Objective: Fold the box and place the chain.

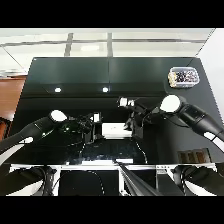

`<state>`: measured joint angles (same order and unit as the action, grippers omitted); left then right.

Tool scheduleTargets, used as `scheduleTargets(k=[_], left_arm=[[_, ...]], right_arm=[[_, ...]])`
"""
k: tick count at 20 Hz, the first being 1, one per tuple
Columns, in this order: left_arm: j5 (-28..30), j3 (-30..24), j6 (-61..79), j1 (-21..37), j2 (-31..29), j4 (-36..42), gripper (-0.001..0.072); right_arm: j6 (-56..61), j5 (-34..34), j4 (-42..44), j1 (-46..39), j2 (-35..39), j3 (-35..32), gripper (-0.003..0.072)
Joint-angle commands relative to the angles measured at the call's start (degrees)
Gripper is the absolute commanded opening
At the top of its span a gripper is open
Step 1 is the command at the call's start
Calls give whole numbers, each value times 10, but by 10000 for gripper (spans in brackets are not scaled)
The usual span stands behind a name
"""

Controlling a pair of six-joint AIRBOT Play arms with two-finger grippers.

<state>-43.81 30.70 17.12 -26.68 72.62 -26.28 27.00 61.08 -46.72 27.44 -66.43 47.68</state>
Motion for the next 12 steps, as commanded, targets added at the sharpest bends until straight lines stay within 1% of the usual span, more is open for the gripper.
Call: scheduleTargets(k=[1,2,3,4,7,8,10,12], left_arm=[[0,0,0,0,0,0,350],[0,0,0,0,0,0,350],[0,0,0,0,0,0,350],[0,0,0,0,0,0,350],[0,0,0,0,0,0,350],[0,0,0,0,0,0,350],[0,0,0,0,0,0,350],[0,0,0,0,0,0,350]], right_arm=[[182,115,-4,-60,14,12,17],[239,145,2,-81,14,3,16],[266,157,26,-97,14,-13,14],[266,156,77,-108,13,-35,14],[262,107,264,-110,-2,-92,15],[261,82,295,-104,-11,-101,16],[262,37,306,-92,-31,-103,16],[271,17,300,-87,-54,-103,16]])
